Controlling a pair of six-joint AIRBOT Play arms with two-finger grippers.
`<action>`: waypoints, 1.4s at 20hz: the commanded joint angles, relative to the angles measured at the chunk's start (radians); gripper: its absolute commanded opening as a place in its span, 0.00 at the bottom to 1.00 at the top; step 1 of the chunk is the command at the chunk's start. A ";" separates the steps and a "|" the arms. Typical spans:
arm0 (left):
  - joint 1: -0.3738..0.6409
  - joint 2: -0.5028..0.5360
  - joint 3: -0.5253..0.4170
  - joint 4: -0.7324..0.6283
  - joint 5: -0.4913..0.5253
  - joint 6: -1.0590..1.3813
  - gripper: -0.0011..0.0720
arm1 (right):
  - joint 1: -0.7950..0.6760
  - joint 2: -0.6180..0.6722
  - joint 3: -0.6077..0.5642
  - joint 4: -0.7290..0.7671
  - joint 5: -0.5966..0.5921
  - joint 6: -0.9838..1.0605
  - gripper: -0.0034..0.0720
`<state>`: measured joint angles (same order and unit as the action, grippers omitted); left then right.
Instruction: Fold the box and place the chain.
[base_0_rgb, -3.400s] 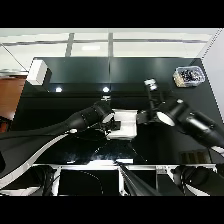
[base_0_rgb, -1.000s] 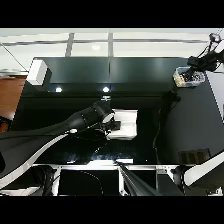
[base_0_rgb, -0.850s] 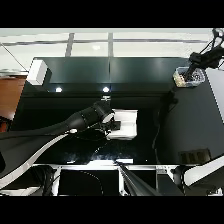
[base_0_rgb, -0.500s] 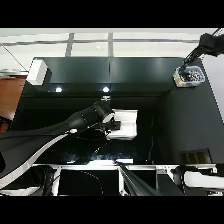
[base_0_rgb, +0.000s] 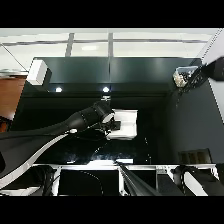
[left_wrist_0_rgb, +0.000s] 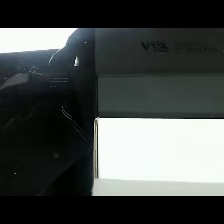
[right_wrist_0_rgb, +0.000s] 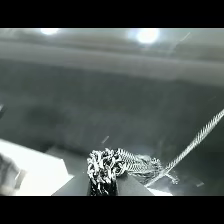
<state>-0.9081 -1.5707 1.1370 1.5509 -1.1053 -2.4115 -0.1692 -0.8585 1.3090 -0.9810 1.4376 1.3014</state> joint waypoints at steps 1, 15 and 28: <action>0.000 0.000 0.000 0.000 0.001 0.000 0.05 | 0.035 0.108 -0.210 0.133 0.018 -0.019 0.10; 0.000 0.000 0.000 0.000 0.001 0.000 0.05 | 0.373 0.108 -0.368 0.379 -0.142 -0.004 0.10; 0.000 0.000 0.000 0.000 0.001 0.000 0.05 | 0.444 0.069 -0.360 0.343 -0.220 0.010 0.10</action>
<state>-0.9081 -1.5707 1.1370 1.5513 -1.1042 -2.4115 0.2329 -0.7685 0.9585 -0.5220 1.2224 1.2762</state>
